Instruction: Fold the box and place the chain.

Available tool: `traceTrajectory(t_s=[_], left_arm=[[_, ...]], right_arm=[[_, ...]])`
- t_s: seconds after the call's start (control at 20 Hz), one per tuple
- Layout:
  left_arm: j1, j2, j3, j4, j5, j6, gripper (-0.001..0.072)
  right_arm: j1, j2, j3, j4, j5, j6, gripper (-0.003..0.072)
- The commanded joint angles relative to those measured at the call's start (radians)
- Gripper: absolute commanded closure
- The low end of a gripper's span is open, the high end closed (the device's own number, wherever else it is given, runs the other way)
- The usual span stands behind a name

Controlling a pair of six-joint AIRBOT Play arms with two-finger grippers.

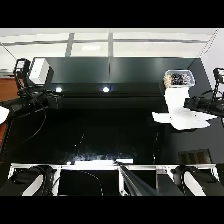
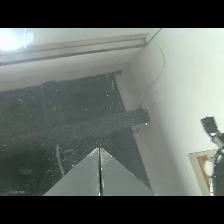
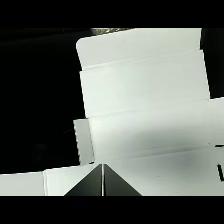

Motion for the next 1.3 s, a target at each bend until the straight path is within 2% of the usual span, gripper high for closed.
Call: traceTrajectory(t_s=[0.0, 0.65, 0.8, 0.85, 0.9, 0.95, 1.0, 1.1, 1.15, 1.25], left_arm=[[0.001, 0.000, 0.000, 0.000, 0.000, 0.001, 0.0678], [0.000, -0.026, 0.000, 0.001, -0.001, 0.001, 0.0678], [0.000, -0.070, 0.000, -0.004, 0.000, 0.001, 0.0678], [0.000, -0.089, 0.000, -0.004, 0.001, 0.001, 0.0670], [0.000, -0.108, 0.000, -0.004, 0.006, 0.001, 0.0471], [0.000, -0.126, 0.000, -0.015, 0.009, 0.000, 0.0059], [0.000, -0.141, 0.001, -0.028, 0.006, -0.003, 0.0009], [-0.006, -0.150, 0.002, -0.029, -0.002, -0.002, 0.0009], [-0.009, -0.150, 0.003, -0.030, 0.000, -0.003, 0.0009], [-0.010, -0.150, 0.004, -0.039, -0.003, -0.003, 0.0009]], right_arm=[[0.001, 0.000, 0.000, 0.000, 0.000, 0.000, 0.0671], [0.001, 0.000, 0.000, 0.001, -0.002, 0.000, 0.0671], [0.001, 0.000, 0.000, 0.035, -0.089, 0.001, 0.0670], [0.001, 0.000, 0.000, 0.043, -0.098, 0.002, 0.0637], [0.001, 0.000, 0.000, 0.040, -0.105, 0.013, 0.0251], [0.001, 0.000, 0.000, 0.027, -0.117, 0.016, -0.0034], [-0.002, 0.000, 0.001, 0.006, -0.123, 0.022, -0.0034], [-0.046, -0.026, 0.043, -0.159, -0.094, 0.129, -0.0034], [-0.105, -0.063, 0.095, -0.261, -0.056, 0.197, -0.0034], [-0.300, -0.187, 0.250, -0.306, 0.030, 0.192, -0.0034]])
